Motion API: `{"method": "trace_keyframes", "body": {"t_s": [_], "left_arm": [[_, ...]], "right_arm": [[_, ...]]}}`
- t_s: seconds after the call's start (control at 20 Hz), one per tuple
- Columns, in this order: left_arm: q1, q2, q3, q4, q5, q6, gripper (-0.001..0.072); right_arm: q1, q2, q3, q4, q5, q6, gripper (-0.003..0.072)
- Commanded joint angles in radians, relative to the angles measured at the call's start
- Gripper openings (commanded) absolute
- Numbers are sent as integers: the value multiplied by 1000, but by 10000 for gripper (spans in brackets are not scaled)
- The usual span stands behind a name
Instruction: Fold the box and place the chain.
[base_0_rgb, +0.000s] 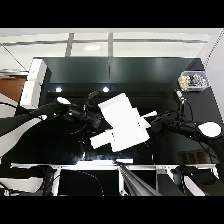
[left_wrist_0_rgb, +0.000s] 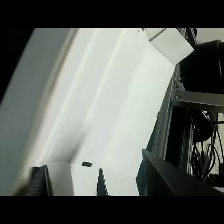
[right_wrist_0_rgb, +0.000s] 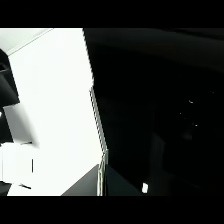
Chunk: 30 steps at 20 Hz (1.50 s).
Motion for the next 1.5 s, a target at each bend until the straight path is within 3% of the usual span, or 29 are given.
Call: {"method": "trace_keyframes", "body": {"t_s": [0.0,0.2,0.45,0.5,0.55,0.75,0.8,0.85,0.9,0.95,1.2,1.3,1.45], "left_arm": [[-6,-13,8,0,-2,27,480],[-8,-29,8,-10,-1,27,336],[-11,-67,24,-54,-4,27,331],[-11,-70,31,-55,-4,27,302],[-11,-72,38,-55,-4,27,215],[-10,-72,51,-51,-6,27,29],[-10,-72,51,-47,-13,27,28],[-9,-72,52,-42,-30,27,27],[-7,-71,56,-27,-48,26,27],[-7,-71,64,-2,-71,26,26],[-10,-15,97,71,-96,26,23],[-18,41,97,109,-50,26,22],[-84,153,96,245,101,61,21]], "right_arm": [[1,0,-1,1,0,0,41],[1,0,-1,1,1,0,41],[1,0,-1,-2,26,0,40],[1,0,0,-2,33,0,41],[1,0,-1,-2,37,0,40],[1,0,0,-2,39,0,41],[1,0,0,-2,41,1,71],[-3,0,0,-5,45,1,329],[-19,0,3,-28,55,18,667],[-47,0,23,-94,81,50,713],[-270,0,245,-427,310,86,713],[-326,0,308,-491,314,87,712],[-342,0,317,-518,289,77,712]]}}
